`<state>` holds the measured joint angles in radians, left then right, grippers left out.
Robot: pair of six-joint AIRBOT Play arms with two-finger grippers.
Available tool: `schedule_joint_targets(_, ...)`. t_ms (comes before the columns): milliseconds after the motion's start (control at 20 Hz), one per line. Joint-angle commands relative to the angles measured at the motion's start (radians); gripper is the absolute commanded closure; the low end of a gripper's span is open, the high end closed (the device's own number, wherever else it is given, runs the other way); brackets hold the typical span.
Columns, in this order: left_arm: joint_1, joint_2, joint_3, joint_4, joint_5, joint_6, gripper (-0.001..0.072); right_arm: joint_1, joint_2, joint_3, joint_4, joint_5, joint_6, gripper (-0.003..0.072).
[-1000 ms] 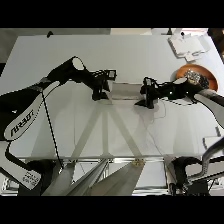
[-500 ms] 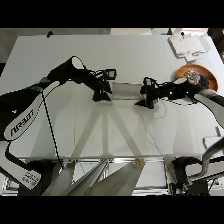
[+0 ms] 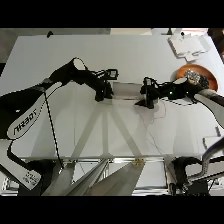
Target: Fold the box and place the chain.
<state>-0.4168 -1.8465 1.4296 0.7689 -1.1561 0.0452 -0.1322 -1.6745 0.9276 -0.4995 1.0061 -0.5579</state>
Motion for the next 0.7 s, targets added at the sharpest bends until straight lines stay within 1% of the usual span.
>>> schedule_joint_targets(0,-0.004,-0.005,0.000,-0.010,0.000,-0.001,0.0655,0.000,0.000,0.001,0.000,0.000,0.000,0.0276)
schedule_joint_targets(50,-0.004,-0.005,0.000,-0.014,0.001,-0.001,0.0642,0.000,0.001,0.001,0.000,0.000,0.000,0.0276)
schedule_joint_targets(100,-0.005,-0.005,0.000,-0.014,0.000,-0.001,0.0577,0.000,0.000,0.001,0.000,0.000,0.000,0.0276)
schedule_joint_targets(200,-0.005,-0.005,0.000,-0.014,0.000,-0.008,0.0384,0.000,0.000,0.001,0.000,0.000,0.000,0.0276)
schedule_joint_targets(250,-0.005,-0.005,0.000,-0.014,0.000,-0.014,0.0325,0.000,0.000,0.001,0.000,0.000,0.000,0.0276)
schedule_joint_targets(300,-0.005,-0.005,0.000,-0.014,0.000,-0.028,0.0301,0.000,0.000,0.001,0.000,0.000,0.000,0.0276)
schedule_joint_targets(400,-0.005,-0.005,0.000,-0.014,-0.003,-0.043,0.0296,0.000,0.000,0.001,0.000,0.000,0.000,0.0276)
schedule_joint_targets(450,-0.005,-0.005,0.000,-0.013,-0.001,-0.054,0.0318,0.000,0.000,0.001,0.000,0.000,0.000,0.0276)
schedule_joint_targets(500,-0.005,-0.004,0.000,-0.013,-0.002,-0.065,0.0467,0.000,0.001,0.001,0.000,0.000,0.000,0.0276)
schedule_joint_targets(550,-0.005,-0.003,0.000,-0.013,-0.008,-0.089,0.0682,0.000,0.000,0.001,0.000,0.000,0.000,0.0276)
schedule_joint_targets(600,-0.005,0.001,0.000,-0.009,-0.013,-0.109,0.0705,0.000,0.000,0.001,0.000,0.000,0.000,0.0276)
schedule_joint_targets(650,-0.008,0.007,0.000,0.003,-0.014,-0.135,0.0704,0.000,0.000,0.001,0.000,0.000,0.000,0.0276)
